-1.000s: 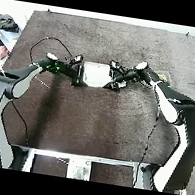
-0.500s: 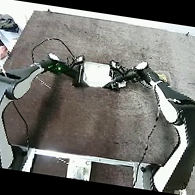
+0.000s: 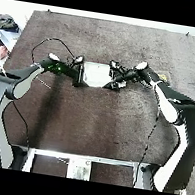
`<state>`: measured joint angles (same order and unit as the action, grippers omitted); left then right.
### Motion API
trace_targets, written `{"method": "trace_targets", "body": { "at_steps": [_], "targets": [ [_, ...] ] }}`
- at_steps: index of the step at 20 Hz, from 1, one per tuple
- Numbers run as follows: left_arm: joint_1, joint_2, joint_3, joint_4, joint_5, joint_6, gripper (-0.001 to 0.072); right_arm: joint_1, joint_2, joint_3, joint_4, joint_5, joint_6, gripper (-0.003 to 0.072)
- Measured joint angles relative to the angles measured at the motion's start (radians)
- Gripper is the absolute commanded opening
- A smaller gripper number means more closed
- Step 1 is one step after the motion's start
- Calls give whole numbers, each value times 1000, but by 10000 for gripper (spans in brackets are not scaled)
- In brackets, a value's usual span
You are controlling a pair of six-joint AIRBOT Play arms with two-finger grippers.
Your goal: Fold the box and place the chain.
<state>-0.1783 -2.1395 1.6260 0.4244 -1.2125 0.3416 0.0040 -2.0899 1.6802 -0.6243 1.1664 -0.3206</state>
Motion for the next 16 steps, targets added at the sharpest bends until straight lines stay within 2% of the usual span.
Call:
{"method": "trace_targets", "body": {
  "at_steps": [1,2,16],
  "targets": [
    [0,0,0,3,0,0,551,0,0,0,0,0,0,435],
    [0,0,0,7,2,-2,529,0,0,0,0,0,1,435],
    [-1,1,0,36,2,-2,529,0,0,0,0,1,0,435]
  ]
}}
